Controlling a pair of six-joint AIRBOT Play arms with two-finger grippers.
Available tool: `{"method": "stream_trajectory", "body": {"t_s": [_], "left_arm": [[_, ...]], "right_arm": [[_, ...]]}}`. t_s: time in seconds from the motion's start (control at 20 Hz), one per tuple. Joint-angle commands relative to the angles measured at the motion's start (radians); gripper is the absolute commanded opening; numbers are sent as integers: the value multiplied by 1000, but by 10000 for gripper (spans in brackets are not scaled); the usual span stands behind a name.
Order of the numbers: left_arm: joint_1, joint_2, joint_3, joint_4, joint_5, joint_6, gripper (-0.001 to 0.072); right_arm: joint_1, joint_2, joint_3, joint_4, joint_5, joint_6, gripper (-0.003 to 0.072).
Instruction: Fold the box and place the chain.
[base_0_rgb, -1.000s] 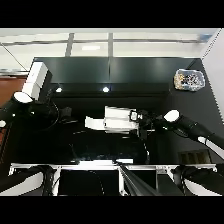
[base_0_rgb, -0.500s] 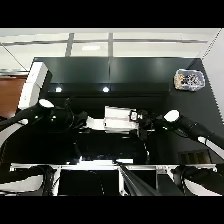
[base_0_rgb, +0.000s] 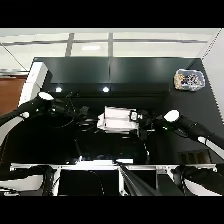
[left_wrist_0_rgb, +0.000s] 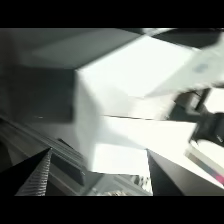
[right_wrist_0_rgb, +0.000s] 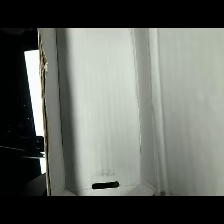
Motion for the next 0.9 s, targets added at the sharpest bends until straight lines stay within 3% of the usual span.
{"method": "stream_trajectory", "body": {"t_s": [0.0, 0.2, 0.3, 0.65, 0.85], "left_arm": [[-8, -2, 53, -2, -72, 13, 682], [-95, -2, 102, 51, -6, -17, 678], [-129, -2, 119, 63, 6, -17, 593], [-170, -2, 126, 87, 43, -56, 580], [-229, 0, 161, 222, 107, -231, 542]], "right_arm": [[0, 1, 1, 1, 0, 1, 127], [0, 1, 0, 2, 0, 1, 127], [0, 1, 0, 2, 0, 1, 127], [0, 1, 0, 3, 0, 1, 127], [0, 1, 0, 3, 0, 1, 127]]}}
